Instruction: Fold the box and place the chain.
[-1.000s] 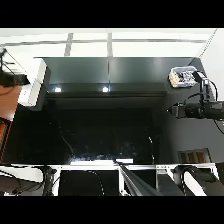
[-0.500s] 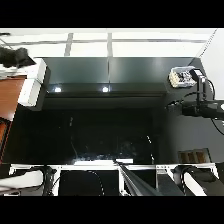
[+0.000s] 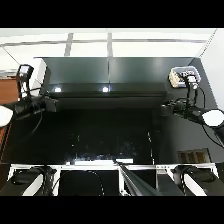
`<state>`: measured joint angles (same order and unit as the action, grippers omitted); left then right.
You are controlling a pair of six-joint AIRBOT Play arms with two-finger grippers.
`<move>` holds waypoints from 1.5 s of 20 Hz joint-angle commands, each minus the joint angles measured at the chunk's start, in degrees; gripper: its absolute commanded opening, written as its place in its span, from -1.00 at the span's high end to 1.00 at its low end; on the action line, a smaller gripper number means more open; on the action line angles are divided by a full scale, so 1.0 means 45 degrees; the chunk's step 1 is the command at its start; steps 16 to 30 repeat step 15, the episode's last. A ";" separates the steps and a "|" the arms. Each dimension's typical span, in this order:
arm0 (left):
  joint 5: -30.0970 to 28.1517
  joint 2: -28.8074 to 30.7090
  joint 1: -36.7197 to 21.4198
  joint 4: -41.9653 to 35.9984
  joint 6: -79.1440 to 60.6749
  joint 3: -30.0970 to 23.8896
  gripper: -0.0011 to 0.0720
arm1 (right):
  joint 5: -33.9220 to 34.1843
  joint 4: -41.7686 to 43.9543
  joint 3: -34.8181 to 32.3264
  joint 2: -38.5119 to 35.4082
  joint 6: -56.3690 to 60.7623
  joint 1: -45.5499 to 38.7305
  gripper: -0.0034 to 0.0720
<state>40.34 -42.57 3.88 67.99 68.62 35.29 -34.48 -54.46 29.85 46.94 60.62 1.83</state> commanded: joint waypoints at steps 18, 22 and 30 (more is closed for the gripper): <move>-0.0588 0.1540 0.0189 0.0452 0.0136 -0.1336 0.90 | 0.0427 -0.0044 -0.0238 0.0010 -0.0005 0.0049 0.86; -0.0588 0.1540 0.0189 0.0452 0.0136 -0.1336 0.90 | 0.0427 -0.0044 -0.0238 0.0010 -0.0005 0.0049 0.86; -0.0588 0.1540 0.0189 0.0452 0.0136 -0.1336 0.90 | 0.0427 -0.0044 -0.0238 0.0010 -0.0005 0.0049 0.86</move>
